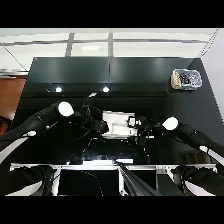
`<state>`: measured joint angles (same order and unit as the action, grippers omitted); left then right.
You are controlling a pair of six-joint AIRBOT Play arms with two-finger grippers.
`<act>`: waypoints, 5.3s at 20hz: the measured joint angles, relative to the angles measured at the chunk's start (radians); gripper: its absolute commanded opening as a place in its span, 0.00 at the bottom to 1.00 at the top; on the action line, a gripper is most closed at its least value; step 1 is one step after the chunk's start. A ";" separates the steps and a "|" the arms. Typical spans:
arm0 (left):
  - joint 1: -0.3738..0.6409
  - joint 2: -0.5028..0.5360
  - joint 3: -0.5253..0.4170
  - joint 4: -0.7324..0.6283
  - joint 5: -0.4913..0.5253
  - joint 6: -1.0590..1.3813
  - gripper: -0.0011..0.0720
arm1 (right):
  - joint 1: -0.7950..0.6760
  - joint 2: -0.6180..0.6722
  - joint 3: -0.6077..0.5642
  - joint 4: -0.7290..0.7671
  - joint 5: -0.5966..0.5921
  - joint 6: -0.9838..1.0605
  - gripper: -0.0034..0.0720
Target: Fold the box and place the chain.
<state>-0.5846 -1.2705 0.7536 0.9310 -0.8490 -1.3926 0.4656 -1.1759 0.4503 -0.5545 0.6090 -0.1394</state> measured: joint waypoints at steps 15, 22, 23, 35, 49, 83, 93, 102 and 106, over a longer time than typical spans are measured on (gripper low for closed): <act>-0.272 -0.119 0.227 0.598 -0.199 -0.760 0.72 | 0.000 0.000 0.000 0.000 0.000 0.000 0.45; -0.285 -0.218 0.312 0.603 -0.256 -0.830 0.55 | 0.000 0.000 0.000 0.000 0.000 0.000 0.45; -0.285 -0.225 0.319 0.605 -0.266 -0.833 0.54 | 0.000 0.000 0.000 0.000 0.000 0.000 0.45; -0.286 -0.249 0.338 0.605 -0.270 -0.840 0.35 | 0.000 0.000 0.000 -0.001 0.002 -0.002 0.45; -0.286 -0.249 0.338 0.600 -0.259 -0.840 0.30 | 0.000 0.000 0.000 0.000 0.000 0.001 0.45; -0.286 -0.237 0.339 0.576 -0.237 -0.835 0.05 | -0.001 0.177 -0.003 -0.200 0.121 0.106 0.31; -0.286 -0.237 0.339 0.576 -0.236 -0.832 0.05 | 0.026 0.093 -0.004 0.047 0.041 0.106 0.31; -0.286 -0.237 0.339 0.573 -0.233 -0.835 0.05 | 0.032 0.084 -0.004 0.032 0.017 0.110 0.12; -0.286 -0.237 0.339 0.573 -0.233 -0.835 0.05 | 0.027 0.124 -0.004 -0.015 0.019 0.268 0.06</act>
<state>-0.8711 -1.5078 1.0927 1.5036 -1.0821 -2.2272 0.4931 -1.0515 0.4461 -0.5697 0.6281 0.1284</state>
